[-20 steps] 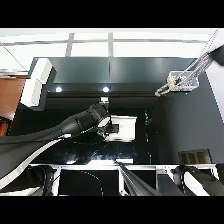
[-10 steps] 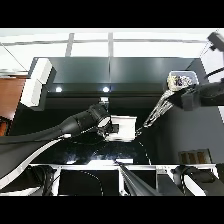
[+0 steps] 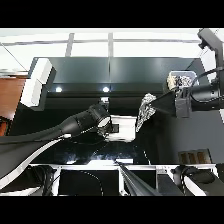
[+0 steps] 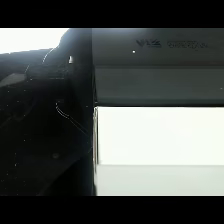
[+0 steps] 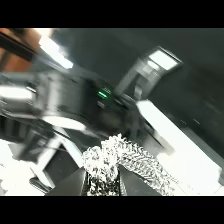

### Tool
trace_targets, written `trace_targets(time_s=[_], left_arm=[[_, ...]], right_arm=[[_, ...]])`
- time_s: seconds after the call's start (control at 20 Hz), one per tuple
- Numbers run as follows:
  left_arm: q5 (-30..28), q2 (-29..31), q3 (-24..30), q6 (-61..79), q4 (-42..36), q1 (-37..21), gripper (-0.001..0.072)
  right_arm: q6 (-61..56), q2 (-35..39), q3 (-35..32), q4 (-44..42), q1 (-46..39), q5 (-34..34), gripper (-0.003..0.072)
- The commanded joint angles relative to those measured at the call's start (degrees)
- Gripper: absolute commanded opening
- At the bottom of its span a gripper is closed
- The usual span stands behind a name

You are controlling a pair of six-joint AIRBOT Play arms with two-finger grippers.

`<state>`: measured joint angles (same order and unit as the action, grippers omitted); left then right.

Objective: Fold the box and place the chain.

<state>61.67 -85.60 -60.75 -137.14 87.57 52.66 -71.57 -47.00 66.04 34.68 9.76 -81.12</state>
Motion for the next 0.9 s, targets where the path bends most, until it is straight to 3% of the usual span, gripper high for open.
trace_targets(time_s=[0.0,0.25,0.55,0.7,0.85], left_arm=[[-0.1,0.0,0.0,0.0,0.0,0.0,0.0028],[-0.1,0.0,0.0,0.0,0.0,0.0,0.0028],[-0.1,0.0,0.0,0.0,0.0,0.0,0.0028],[-0.1,0.0,0.0,0.0,0.0,0.0,0.0028],[-0.1,0.0,0.0,0.0,0.0,0.0,0.0028]], right_arm=[[0.0,-0.3,-0.1,-4.0,0.2,1.7,0.0008],[-0.3,-0.7,-8.2,-0.2,3.8,4.6,0.0007],[-0.2,-2.7,-21.0,-0.1,11.3,18.3,0.0007],[-0.2,-5.1,-21.6,1.0,12.5,21.1,0.0007],[-2.2,-6.4,-21.6,9.1,12.5,20.5,0.0009]])
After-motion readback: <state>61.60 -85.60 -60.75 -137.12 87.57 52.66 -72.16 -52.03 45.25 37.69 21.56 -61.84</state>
